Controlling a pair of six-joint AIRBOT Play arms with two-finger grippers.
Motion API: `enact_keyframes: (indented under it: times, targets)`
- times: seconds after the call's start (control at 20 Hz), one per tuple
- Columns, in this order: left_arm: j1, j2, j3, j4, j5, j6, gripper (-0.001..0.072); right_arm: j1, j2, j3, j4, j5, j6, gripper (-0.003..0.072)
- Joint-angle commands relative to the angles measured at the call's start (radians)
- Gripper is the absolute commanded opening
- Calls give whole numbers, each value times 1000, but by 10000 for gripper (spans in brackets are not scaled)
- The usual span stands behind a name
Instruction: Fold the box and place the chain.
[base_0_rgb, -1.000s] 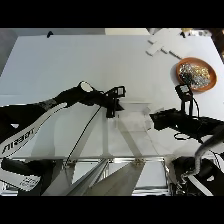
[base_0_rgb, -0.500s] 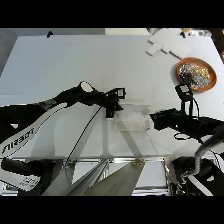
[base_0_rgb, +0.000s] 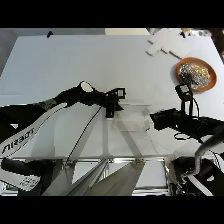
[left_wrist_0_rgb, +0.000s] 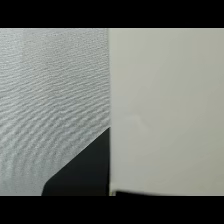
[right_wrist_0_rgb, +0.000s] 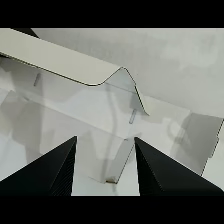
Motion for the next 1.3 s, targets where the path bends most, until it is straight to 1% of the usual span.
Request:
enact_keyframes:
  times: [0.0, 0.25, 0.4, 0.45, 0.5, 0.55, 0.65, 0.7, 0.75, 0.85, 0.95, 1.0, 1.05, 1.1, 1.15, 1.25]
  targets:
    - [0, 0, 0, 1, 3, 0, 6, 0, 1, 1, 0, 0, 0, 401]
    - [0, 0, 0, 1, 2, -6, 10, 0, 1, 1, 0, 8, 0, 400]
    - [0, 0, 0, 1, 2, -6, 10, 0, 1, 0, 0, 37, -2, 388]
    - [0, 0, 0, 1, 2, -6, 10, 0, 1, 1, 1, 52, -21, 247]
    - [0, 0, 0, 1, 2, -6, 10, 0, 1, 1, 12, 62, -57, 23]
    - [0, 0, 0, 1, 2, -6, 10, 0, 1, 1, 41, 71, -114, 10]
    - [0, 0, 0, 1, 2, -6, 10, 0, 1, 0, 159, 84, -345, 10]
    - [0, 0, 0, 1, 2, -6, 10, 0, -2, 0, 226, 106, -541, 10]
    - [0, 0, 0, 1, 2, -6, 10, 0, -13, -3, 256, 145, -735, 10]
    - [0, 0, 0, 1, 2, -6, 10, 0, -56, -11, 250, 241, -1026, 14]
    - [0, 0, 0, 1, 2, -6, 10, 0, -114, -15, 246, 293, -1170, 19]
    - [0, 0, 0, 1, 2, -6, 10, 0, -142, -20, 246, 287, -1183, 144]
    - [0, 0, 0, 1, 2, -6, 10, 0, -170, -26, 237, 268, -1183, 397]
    - [0, 0, 0, 1, 2, -6, 10, 0, -191, -42, 223, 219, -1195, 720]
    - [0, 0, 0, 1, 2, -6, 10, 2, -203, -58, 170, 163, -1215, 705]
    - [0, 0, 0, 1, 2, -6, 10, 22, -205, -82, 99, 54, -1212, 705]
